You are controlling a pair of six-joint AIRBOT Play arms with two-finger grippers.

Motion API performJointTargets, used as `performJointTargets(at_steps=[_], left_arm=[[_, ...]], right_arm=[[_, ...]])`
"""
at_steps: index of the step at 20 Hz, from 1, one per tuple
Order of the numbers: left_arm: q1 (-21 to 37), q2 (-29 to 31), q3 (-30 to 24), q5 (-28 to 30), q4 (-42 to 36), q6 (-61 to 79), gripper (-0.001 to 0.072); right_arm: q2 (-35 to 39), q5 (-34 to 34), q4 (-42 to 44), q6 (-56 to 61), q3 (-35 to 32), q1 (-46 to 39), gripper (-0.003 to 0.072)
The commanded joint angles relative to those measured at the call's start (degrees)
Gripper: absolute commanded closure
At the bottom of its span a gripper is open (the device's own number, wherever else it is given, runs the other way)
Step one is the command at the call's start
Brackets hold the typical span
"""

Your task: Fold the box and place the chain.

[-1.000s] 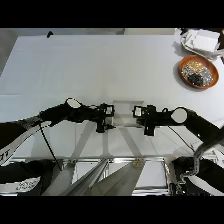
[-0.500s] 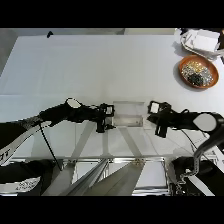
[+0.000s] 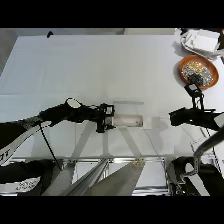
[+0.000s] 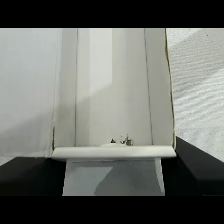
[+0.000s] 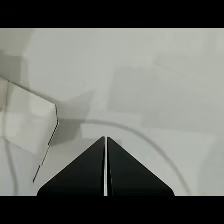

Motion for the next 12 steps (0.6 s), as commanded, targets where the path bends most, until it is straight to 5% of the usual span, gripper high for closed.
performJointTargets(at_steps=[1,7,12], left_arm=[[0.00,0.02,-0.02,0.02,0.00,0.00,0.0458],[0.00,0.02,-0.02,0.00,0.00,-0.02,0.0458],[0.00,0.02,-0.02,0.02,0.00,0.00,0.0458]], right_arm=[[-7.41,1.36,3.30,3.78,-0.76,1.66,0.0679],[-23.58,0.15,12.44,-1.07,-0.76,10.67,0.0679],[-25.75,-1.95,16.50,-4.85,-0.74,12.48,0.0679]])
